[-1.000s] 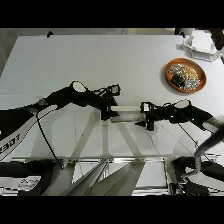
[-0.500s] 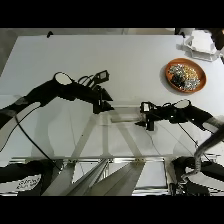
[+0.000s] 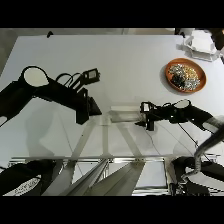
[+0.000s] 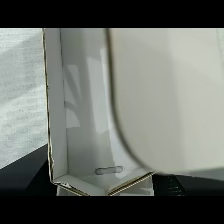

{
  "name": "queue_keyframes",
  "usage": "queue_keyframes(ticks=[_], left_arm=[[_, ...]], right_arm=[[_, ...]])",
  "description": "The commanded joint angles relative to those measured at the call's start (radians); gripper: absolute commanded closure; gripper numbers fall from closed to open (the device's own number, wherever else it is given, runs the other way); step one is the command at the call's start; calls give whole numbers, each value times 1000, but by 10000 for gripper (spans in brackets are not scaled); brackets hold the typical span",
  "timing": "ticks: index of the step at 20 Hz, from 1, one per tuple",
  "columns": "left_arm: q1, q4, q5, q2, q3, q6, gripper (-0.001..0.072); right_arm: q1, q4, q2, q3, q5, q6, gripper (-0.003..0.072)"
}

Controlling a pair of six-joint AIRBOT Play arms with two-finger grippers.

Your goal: Fold the box and place the chain.

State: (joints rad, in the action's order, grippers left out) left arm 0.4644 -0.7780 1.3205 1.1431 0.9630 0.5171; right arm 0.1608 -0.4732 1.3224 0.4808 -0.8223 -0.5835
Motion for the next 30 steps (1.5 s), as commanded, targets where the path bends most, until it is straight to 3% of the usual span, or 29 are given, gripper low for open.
queue_keyframes(ticks=[1, 5, 9, 11, 15, 19, 30], left_arm=[[182, -23, -58, -45, -34, 68, 708], [373, -23, -494, 20, -74, 152, 707], [384, -21, -823, 122, -74, 271, 707], [368, -20, -934, 182, -74, 320, 707], [312, -20, -982, 285, -74, 431, 707], [278, -19, -1023, 296, -74, 457, 708], [280, -23, -926, 357, -74, 475, 707]], right_arm=[[0, 0, 0, 0, 0, 0, 206], [0, 0, 0, 0, 0, 0, 206], [0, 0, 0, 0, 0, 0, 206], [0, 0, 0, 0, -1, 0, 206], [0, 0, 0, 0, -1, 0, 206], [0, 0, 0, 0, -1, 0, 206], [0, 0, 0, 0, -1, 0, 206]])
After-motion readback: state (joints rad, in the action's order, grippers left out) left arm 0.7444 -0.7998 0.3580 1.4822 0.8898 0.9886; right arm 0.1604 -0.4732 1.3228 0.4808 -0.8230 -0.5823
